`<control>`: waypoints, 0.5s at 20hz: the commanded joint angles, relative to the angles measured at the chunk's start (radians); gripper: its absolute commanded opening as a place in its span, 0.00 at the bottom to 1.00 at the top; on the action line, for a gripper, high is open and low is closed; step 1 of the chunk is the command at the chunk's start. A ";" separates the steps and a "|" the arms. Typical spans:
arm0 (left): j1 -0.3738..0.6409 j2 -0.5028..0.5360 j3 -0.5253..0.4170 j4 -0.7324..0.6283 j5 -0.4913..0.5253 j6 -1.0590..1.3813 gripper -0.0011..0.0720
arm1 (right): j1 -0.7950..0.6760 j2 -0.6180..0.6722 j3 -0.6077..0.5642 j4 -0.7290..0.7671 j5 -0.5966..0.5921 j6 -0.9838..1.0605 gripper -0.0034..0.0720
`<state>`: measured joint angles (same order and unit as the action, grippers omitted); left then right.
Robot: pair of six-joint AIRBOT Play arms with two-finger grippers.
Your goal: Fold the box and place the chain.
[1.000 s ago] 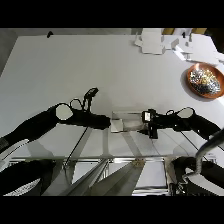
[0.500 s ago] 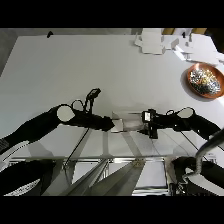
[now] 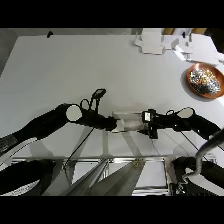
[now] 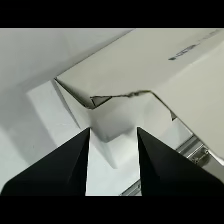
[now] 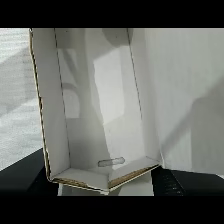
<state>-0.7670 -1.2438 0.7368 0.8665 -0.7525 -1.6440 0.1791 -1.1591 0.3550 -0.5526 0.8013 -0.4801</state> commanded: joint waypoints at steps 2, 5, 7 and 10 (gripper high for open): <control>-0.023 -0.017 0.037 0.151 -0.032 -0.238 0.47 | 0.000 0.000 0.000 0.000 0.000 0.000 0.40; -0.053 -0.053 0.100 0.213 -0.088 -0.313 0.47 | 0.000 0.000 0.000 0.000 0.000 0.000 0.40; -0.077 -0.097 0.157 0.232 -0.122 -0.350 0.47 | 0.000 0.000 0.000 0.000 0.000 0.000 0.40; -0.109 -0.154 0.230 0.290 -0.198 -0.440 0.47 | 0.000 0.000 0.000 0.000 0.000 0.000 0.40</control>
